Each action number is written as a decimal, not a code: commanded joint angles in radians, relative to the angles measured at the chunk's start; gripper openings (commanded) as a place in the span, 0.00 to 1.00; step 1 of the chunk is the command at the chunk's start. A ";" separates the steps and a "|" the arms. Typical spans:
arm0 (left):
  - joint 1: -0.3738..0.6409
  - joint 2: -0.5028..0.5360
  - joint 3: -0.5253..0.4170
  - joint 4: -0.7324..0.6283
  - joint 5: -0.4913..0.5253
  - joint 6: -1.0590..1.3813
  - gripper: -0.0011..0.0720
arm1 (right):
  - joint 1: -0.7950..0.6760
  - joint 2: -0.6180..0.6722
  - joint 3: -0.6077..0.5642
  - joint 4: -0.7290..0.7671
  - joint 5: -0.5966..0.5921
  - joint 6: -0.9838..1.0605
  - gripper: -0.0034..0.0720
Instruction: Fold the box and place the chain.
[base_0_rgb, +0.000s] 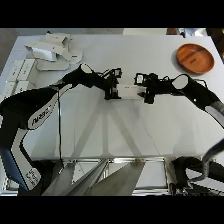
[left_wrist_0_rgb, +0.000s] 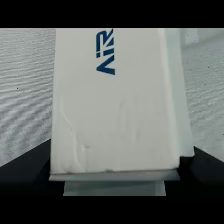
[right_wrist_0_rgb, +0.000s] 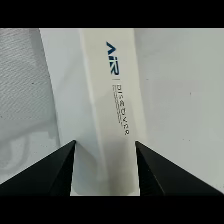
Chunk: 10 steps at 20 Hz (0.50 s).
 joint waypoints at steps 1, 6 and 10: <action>0.000 0.000 0.001 0.003 -0.006 0.004 0.61 | 0.001 0.002 -0.002 -0.001 -0.085 0.000 0.58; 0.000 0.000 0.001 0.003 -0.006 0.004 0.61 | 0.001 0.043 -0.002 -0.001 -0.088 0.000 0.49; 0.000 0.000 0.001 0.003 -0.006 0.004 0.61 | 0.001 0.056 -0.002 -0.001 -0.058 0.000 0.49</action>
